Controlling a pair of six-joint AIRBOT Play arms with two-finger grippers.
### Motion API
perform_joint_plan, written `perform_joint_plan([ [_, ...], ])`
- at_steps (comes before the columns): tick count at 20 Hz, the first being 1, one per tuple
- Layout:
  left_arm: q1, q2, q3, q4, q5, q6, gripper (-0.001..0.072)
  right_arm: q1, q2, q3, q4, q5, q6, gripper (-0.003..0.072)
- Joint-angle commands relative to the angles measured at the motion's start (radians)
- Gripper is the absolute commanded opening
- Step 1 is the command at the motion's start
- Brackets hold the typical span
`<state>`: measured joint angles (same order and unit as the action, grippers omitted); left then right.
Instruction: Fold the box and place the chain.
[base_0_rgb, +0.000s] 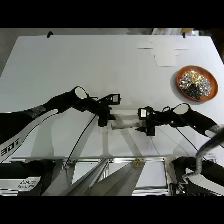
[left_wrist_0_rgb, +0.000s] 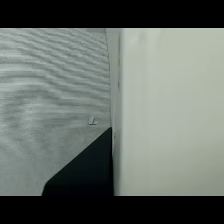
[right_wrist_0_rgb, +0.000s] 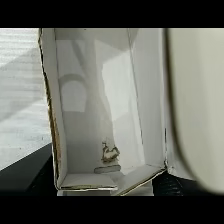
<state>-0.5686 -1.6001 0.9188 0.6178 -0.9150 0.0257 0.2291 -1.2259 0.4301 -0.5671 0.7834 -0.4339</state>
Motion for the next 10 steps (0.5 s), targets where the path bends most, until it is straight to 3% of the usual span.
perform_joint_plan([
  [1, 0.000, 0.000, 0.000, 0.000, -0.002, 0.000, 0.0009, 0.002, -0.008, 0.000, -0.003, -0.017, -0.018, 0.0336],
  [6, 0.000, 0.000, 0.000, 0.000, -0.002, 0.000, 0.0009, 0.002, -0.009, 0.000, -0.003, -0.017, -0.019, 0.0266],
  [10, 0.000, 0.000, 0.000, 0.000, -0.002, 0.000, 0.0009, 0.002, -0.008, 0.000, -0.003, -0.016, -0.018, 0.0266],
])
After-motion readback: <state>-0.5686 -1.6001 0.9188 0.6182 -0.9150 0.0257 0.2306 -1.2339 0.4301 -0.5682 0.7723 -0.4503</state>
